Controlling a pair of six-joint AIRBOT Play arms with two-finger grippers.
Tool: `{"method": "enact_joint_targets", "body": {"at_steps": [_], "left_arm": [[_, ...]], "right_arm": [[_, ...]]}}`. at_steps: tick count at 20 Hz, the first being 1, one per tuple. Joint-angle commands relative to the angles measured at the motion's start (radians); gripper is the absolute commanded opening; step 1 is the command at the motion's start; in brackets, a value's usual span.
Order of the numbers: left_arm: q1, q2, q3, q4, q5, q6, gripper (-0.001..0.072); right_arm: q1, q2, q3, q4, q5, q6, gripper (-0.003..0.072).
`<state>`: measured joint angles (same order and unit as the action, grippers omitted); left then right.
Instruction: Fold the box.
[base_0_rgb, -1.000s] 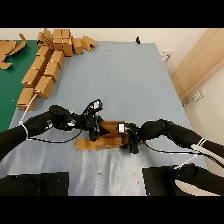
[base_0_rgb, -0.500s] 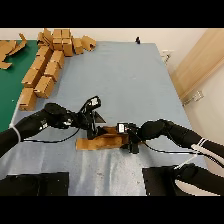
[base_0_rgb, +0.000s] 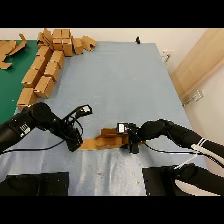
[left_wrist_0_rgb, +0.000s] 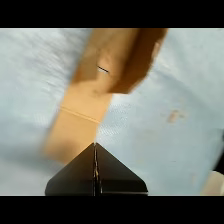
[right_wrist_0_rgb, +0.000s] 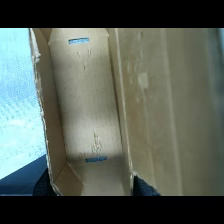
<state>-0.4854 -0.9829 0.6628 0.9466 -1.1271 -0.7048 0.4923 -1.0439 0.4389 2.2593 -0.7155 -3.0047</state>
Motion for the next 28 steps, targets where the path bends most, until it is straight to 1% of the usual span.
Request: {"method": "enact_joint_targets", "body": {"at_steps": [1, 3, 5, 7, 10, 13, 14, 15, 17, 21, 28], "left_arm": [[-0.105, 0.0, -0.001, -0.123, 0.018, -0.216, 0.0011], [-0.181, -0.035, 0.007, -0.278, 0.161, -0.212, 0.0011], [-0.207, -0.094, 0.046, -0.352, 0.225, -0.229, 0.0011], [-0.204, -0.144, 0.086, -0.383, 0.296, -0.239, 0.0012], [-0.204, -0.201, 0.145, -0.384, 0.406, -0.239, 0.0012], [-0.205, -0.23, 0.167, -0.382, 0.553, -0.239, 0.0012], [-0.205, -0.239, 0.167, -0.382, 0.585, -0.239, 0.0012], [-0.205, -0.253, 0.167, -0.383, 0.596, -0.24, 0.0012], [-0.205, -0.293, 0.167, -0.381, 0.577, -0.255, 0.0012], [-0.205, -0.388, 0.167, -0.383, 0.478, -0.259, 0.0012], [-0.205, -0.45, 0.167, -0.383, 0.422, -0.288, 0.0012]], "right_arm": [[0.001, 0.0, 0.0, 0.0, 0.0, 0.0, 0.0491], [0.0, 0.0, 0.0, 0.0, 0.0, 0.0, 0.0492], [0.0, 0.0, 0.0, 0.0, 0.0, 0.0, 0.0492], [0.0, 0.0, 0.0, 0.0, -0.001, 0.0, 0.0492], [0.0, 0.0, 0.0, 0.0, 0.0, 0.0, 0.0492], [0.0, 0.0, 0.0, 0.0, 0.0, 0.0, 0.0492], [0.0, 0.0, 0.0, 0.0, 0.0, 0.0, 0.0492], [0.0, 0.0, 0.0, 0.0, 0.0, 0.0, 0.0491], [0.0, 0.0, 0.0, -0.001, 0.0, 0.0, 0.0492], [0.0, 0.0, 0.0, -0.002, 0.0, 0.0, 0.0492], [0.0, 0.0, 0.0, -0.003, 0.0, 0.0, 0.0491]]}}
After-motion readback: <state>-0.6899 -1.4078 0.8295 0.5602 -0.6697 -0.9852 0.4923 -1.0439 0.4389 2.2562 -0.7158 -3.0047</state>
